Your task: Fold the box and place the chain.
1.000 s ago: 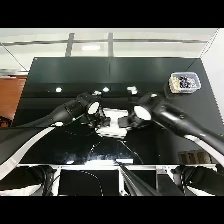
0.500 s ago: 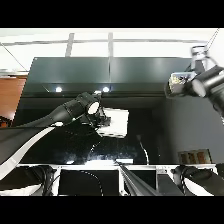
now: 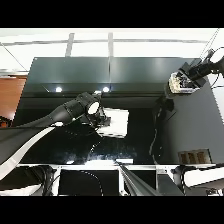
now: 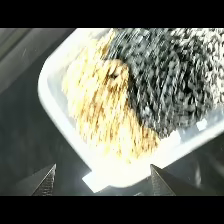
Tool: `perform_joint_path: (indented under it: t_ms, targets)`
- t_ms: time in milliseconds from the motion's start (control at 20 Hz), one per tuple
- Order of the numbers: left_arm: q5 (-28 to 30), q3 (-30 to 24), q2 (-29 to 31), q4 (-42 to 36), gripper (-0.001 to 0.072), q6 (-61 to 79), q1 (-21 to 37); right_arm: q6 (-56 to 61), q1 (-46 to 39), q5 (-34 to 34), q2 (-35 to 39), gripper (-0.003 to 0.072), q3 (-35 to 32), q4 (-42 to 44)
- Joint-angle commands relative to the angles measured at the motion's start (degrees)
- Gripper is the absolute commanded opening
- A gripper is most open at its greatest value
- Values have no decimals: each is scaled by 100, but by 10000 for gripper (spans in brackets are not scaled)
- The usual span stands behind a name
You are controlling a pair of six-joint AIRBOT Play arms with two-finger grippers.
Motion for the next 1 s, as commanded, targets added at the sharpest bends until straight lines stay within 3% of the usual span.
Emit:
perform_joint_path:
  t_ms: [0,350,400,450,500,550,600,950]
  targets:
    - [-4,0,2,0,27,0,2,807,-168,382,-782,673,844,164]
    - [-22,0,2,0,27,0,2,990,-155,186,-1283,654,876,699]
    - [-22,0,2,0,27,0,4,988,-146,160,-1329,515,876,754]
    - [-22,0,2,2,27,0,4,968,-144,153,-1340,488,876,745]
    - [-20,0,2,2,27,0,4,855,-144,162,-1340,243,876,730]
    - [-20,0,2,0,27,0,4,667,-160,181,-1320,73,879,734]
    - [-20,0,2,2,27,0,4,483,-175,221,-1283,10,879,732]
    - [4,0,2,0,27,0,2,-1255,-424,409,-142,8,879,837]
